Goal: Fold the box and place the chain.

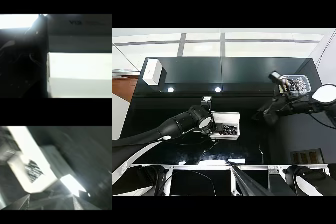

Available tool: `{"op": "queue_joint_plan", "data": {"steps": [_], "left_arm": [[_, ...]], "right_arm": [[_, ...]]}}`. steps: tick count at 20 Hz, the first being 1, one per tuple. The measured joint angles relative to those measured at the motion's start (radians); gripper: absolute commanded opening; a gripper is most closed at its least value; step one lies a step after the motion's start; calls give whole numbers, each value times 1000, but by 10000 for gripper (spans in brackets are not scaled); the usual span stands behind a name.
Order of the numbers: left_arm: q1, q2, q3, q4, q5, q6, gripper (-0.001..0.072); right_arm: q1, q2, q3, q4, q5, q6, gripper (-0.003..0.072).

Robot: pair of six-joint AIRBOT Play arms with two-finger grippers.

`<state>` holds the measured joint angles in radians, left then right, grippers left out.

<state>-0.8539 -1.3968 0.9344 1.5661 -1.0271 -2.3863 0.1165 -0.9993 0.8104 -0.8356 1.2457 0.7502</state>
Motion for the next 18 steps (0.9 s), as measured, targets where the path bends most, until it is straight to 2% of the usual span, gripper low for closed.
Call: {"op": "queue_joint_plan", "data": {"steps": [1, 2, 3, 4, 9, 14, 18], "left_arm": [[0, 0, 0, 0, 7, 0, 113], [0, 0, 0, 0, 18, 0, 360], [0, 0, 0, 0, 22, 0, 539], [0, 0, 0, 0, 21, -3, 565], [11, 8, 56, 1, -54, 76, 563], [64, 97, 117, -4, -206, 428, 561], [183, 240, 79, -145, -283, 807, 560]], "right_arm": [[-29, 2, -11, -14, 5, 10, 612], [-52, 3, -24, -30, 8, 19, 613], [-69, 4, -39, -41, 9, 32, 613], [-80, 5, -52, -44, 11, 37, 613], [-104, 6, -91, -49, 14, 85, 613], [-109, 6, -98, -51, 16, 135, 613], [-109, 6, -100, -52, 15, 152, 613]]}}
